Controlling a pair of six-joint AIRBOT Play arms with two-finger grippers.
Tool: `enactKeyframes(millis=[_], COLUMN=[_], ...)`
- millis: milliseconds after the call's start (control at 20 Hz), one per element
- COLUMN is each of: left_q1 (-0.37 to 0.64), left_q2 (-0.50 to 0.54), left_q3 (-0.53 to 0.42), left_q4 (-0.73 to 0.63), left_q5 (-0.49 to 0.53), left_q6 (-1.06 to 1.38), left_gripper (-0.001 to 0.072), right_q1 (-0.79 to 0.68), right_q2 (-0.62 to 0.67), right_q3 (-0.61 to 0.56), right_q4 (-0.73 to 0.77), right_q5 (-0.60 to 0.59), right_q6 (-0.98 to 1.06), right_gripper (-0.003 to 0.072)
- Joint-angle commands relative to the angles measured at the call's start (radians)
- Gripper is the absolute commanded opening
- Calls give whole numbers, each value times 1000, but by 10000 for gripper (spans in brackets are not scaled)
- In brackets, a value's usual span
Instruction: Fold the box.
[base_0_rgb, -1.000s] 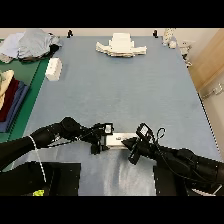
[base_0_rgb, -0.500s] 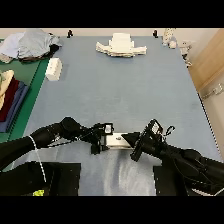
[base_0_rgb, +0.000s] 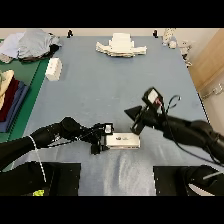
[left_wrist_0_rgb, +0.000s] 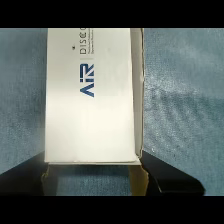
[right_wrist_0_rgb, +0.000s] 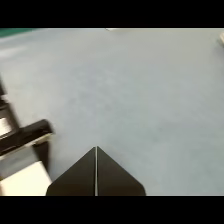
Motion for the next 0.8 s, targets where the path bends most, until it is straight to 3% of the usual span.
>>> enactKeyframes(millis=[0, 200, 300, 750], left_q1=[0, 0, 0, 0], left_q2=[0, 0, 0, 6], left_q3=[1, 1, 1, 11], left_q4=[0, 0, 0, -6], left_q5=[0, 0, 0, 1], left_q6=[0, 0, 0, -33], left_gripper=[508, 508, 508, 508], right_q1=[-198, -315, -341, -342], right_q2=[-195, -453, -532, -610], right_q3=[269, 539, 590, 598], right_q4=[-233, -472, -474, -379], right_q5=[-368, -790, -885, -900], right_q6=[179, 555, 628, 701], right_gripper=[21, 20, 21, 20])
